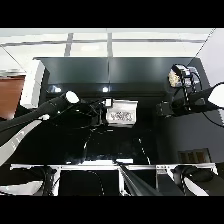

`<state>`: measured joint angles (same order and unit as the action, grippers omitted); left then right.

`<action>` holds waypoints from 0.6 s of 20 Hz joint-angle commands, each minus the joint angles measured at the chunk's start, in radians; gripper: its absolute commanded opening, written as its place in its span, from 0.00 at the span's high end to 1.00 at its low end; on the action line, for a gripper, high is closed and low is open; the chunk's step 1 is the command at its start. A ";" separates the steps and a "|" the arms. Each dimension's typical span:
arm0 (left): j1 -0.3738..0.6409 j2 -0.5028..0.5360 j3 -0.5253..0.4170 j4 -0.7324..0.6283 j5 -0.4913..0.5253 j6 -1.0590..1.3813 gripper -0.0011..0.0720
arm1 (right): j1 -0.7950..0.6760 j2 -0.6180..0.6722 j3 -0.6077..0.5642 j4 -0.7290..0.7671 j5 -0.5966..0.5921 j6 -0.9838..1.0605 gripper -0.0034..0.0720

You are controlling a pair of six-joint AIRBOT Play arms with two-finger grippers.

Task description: Fold the box and place the chain.

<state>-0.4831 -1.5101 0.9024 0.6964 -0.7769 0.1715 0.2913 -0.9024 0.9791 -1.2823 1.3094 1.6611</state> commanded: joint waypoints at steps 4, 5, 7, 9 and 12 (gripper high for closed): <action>-0.038 -0.001 0.001 -0.006 -0.008 0.035 0.04 | 0.000 0.000 0.000 -0.002 -0.035 0.000 0.65; -0.038 -0.001 0.001 -0.006 -0.008 0.035 0.14 | 0.000 0.000 0.000 -0.002 -0.039 0.000 0.65; -0.038 -0.001 0.001 -0.005 -0.009 0.035 0.39 | 0.000 0.000 0.000 -0.002 -0.044 0.000 0.65; -0.038 -0.001 0.001 -0.006 -0.009 0.034 0.44 | 0.000 0.000 0.000 -0.006 -0.092 0.000 0.65; -0.038 -0.001 0.001 -0.006 -0.009 0.034 0.44 | 0.000 -0.007 0.000 -0.003 -0.287 0.042 0.10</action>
